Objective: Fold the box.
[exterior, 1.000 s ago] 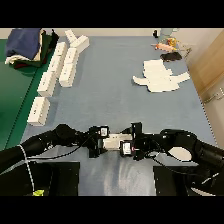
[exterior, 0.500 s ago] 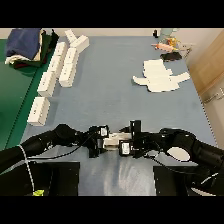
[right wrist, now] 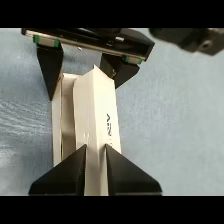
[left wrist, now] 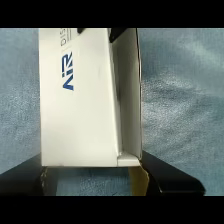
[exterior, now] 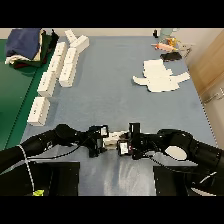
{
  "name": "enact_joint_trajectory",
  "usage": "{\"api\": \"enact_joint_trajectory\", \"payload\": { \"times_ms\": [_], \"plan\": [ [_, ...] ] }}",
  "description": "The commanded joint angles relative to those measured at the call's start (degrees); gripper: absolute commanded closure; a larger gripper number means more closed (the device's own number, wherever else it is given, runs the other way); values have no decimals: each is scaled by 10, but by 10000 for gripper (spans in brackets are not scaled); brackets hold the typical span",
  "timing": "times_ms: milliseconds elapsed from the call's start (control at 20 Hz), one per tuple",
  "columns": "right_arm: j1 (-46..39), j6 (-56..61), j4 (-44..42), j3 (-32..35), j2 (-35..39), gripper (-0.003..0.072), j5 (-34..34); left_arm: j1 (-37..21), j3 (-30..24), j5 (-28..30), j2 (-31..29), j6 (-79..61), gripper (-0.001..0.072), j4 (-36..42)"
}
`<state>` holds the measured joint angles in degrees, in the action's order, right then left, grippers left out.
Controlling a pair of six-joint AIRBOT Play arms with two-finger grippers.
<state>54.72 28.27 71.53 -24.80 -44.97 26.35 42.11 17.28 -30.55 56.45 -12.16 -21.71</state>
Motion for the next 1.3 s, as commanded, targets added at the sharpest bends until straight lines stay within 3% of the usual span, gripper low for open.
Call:
{"api": "enact_joint_trajectory", "payload": {
  "times_ms": [0, 550, 600, 650, 700, 950, 1000, 1100, 1150, 1250],
  "plan": [
    [0, 1, -31, 0, -1, 542, 22, 0, 0, 0, 0, 0, 187, 0],
    [0, 1, -75, 0, 1, 525, 56, 0, 0, 0, 0, 0, 187, -1],
    [0, 2, -75, 0, 3, 501, 56, 0, 0, 0, 0, 0, 187, 0],
    [0, 2, -75, 0, 9, 377, 50, 0, 0, -1, 0, 0, 187, -1],
    [0, 2, -75, 0, 17, 323, 42, 0, 0, -1, 0, 0, 187, 0],
    [-1, 53, -75, 0, 54, 324, 16, 0, 0, 0, 0, 0, 187, 0],
    [-1, 90, -75, 0, 52, 335, 12, 0, 0, 0, 0, 0, 187, 0],
    [-1, 164, -82, 3, 43, 635, 4, 0, 0, 0, 0, 0, 187, -1],
    [-1, 182, -99, 7, 36, 684, -7, 0, 0, -1, 0, 0, 187, -1],
    [-1, 188, -160, 25, 24, 684, -49, 0, 0, 0, 0, 0, 187, 0]
  ]
}}
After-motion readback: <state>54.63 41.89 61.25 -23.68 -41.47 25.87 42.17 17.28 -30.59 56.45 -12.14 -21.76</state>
